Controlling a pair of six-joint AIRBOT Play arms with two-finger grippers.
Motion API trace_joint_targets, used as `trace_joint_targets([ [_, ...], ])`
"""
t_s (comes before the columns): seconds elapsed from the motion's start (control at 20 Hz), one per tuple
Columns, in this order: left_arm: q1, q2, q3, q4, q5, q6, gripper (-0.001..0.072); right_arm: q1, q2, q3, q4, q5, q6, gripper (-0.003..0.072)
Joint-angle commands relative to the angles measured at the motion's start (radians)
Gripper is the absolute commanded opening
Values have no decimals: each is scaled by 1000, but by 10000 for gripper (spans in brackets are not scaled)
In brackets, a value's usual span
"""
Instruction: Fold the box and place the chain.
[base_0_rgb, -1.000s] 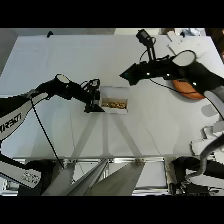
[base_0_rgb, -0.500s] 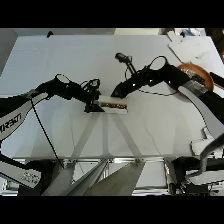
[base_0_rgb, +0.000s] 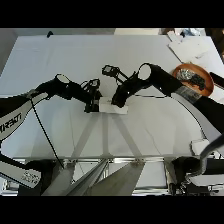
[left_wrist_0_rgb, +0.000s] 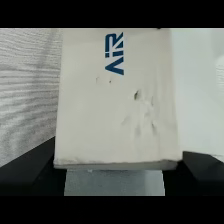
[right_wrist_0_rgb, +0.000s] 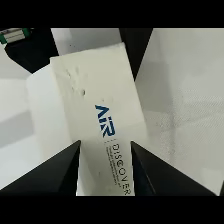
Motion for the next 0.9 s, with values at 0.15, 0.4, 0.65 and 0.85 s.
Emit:
trace_joint_targets([
  [0.15,0,0,0,0,0,0,396,39,64,0,-48,-99,-13,360],
  [0.4,0,0,0,0,0,0,396,91,88,-110,-48,-203,-159,484],
  [0.65,0,0,0,0,0,0,396,116,104,-203,-101,-426,-182,476],
  [0.85,0,0,0,0,0,0,396,118,128,-203,-243,-428,-95,434],
])
